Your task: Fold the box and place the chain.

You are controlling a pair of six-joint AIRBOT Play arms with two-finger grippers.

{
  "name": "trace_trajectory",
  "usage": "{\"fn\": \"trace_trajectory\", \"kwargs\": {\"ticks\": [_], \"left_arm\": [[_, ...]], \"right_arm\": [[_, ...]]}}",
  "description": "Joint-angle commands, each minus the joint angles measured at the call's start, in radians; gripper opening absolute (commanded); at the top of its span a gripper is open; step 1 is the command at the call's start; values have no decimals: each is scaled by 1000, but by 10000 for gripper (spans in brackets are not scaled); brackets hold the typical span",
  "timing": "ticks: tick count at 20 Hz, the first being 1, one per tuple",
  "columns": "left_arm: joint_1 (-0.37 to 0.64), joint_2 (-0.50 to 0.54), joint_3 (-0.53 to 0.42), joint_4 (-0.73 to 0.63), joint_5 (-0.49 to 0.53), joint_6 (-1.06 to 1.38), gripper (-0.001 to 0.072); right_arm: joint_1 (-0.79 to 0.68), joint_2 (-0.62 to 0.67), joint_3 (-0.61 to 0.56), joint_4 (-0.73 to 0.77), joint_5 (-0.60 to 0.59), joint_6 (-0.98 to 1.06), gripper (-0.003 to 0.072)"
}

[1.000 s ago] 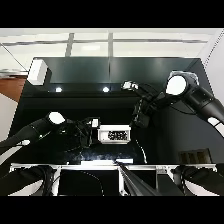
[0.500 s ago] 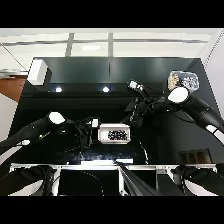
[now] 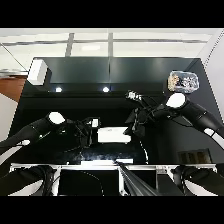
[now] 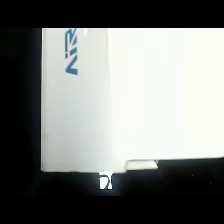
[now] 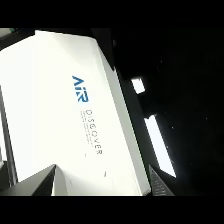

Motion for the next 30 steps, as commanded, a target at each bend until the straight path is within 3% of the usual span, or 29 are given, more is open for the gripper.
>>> {"fn": "trace_trajectory", "kwargs": {"ticks": [1, 5, 13, 21, 30], "left_arm": [[0, -1, 0, 0, 0, 0, 386], [0, -1, 0, 0, 0, 0, 387], [0, -1, 0, 0, 0, 0, 387], [0, -1, 0, 0, -1, 0, 387], [0, -1, 0, 0, -1, 0, 387]], "right_arm": [[12, 1, -7, -73, -35, 10, 697], [41, 12, -7, -77, -40, 20, 697], [116, 158, -23, -211, -66, 207, 697], [231, 159, -77, -214, -241, 215, 697], [249, 158, -77, -294, -248, 216, 697]]}}
